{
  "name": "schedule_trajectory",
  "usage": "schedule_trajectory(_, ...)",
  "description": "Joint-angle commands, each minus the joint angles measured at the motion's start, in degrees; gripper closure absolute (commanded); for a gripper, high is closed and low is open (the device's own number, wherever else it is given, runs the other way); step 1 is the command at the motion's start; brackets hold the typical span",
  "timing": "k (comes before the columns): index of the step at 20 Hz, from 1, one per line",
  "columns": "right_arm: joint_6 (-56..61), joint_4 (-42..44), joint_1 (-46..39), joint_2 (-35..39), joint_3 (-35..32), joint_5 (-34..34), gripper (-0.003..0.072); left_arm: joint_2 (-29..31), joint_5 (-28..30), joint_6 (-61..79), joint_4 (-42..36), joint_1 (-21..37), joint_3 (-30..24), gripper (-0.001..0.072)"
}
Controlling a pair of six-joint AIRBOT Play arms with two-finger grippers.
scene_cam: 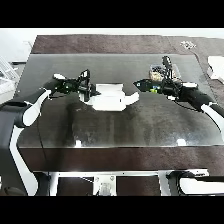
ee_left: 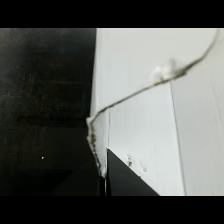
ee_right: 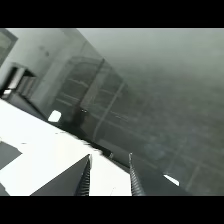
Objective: Fold the box and place the chain.
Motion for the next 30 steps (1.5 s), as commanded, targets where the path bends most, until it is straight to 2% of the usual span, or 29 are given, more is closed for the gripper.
schedule_trajectory(1, -3.56, -0.02, 2.08, 7.54, -4.52, 0.31, 0.0386, 0.00, 0.11, 0.00, 0.04, 0.02, -0.02, 0.0688)
schedule_trajectory(4, -14.32, 0.02, 4.42, 17.11, -12.37, 0.28, 0.0391, 0.00, 0.09, 0.00, 0.02, 0.02, -0.02, 0.0689)
schedule_trajectory(6, -21.24, -0.02, 4.96, 19.21, -14.95, 0.31, 0.0385, 0.00, 0.13, 0.00, 0.02, 0.02, -0.02, 0.0688)
schedule_trajectory(8, -27.47, -1.53, 5.55, 18.05, -16.11, 0.28, 0.0175, 0.00, 0.09, 0.00, 0.02, 0.02, -0.02, 0.0688)
schedule_trajectory(11, -29.94, -8.39, 7.98, 13.97, -16.46, 0.22, 0.0161, 0.00, 0.13, 0.00, 0.02, 0.02, -0.02, 0.0688)
schedule_trajectory(12, -31.89, -9.49, 8.98, 12.33, -16.46, 0.09, 0.0132, 0.00, 0.13, 0.00, 0.02, 0.02, -0.02, 0.0688)
schedule_trajectory(14, -37.40, -9.77, 10.95, 9.53, -16.44, -0.92, 0.0132, 0.00, 0.09, 0.00, 0.02, 0.02, -0.02, 0.0688)
schedule_trajectory(17, -43.91, -9.75, 14.51, 7.80, -16.41, -8.72, 0.0132, 0.00, 0.09, 0.00, 0.02, 0.02, -0.02, 0.0688)
schedule_trajectory(20, -49.16, -9.70, 17.09, 6.64, -16.39, -12.11, 0.0132, 0.00, 0.11, 0.00, 0.02, 0.02, -0.02, 0.0689)
schedule_trajectory(30, -50.86, -9.73, 18.93, 0.74, -12.04, -17.99, 0.0132, 0.00, 0.13, 0.00, 0.00, 0.02, -0.02, 0.0689)
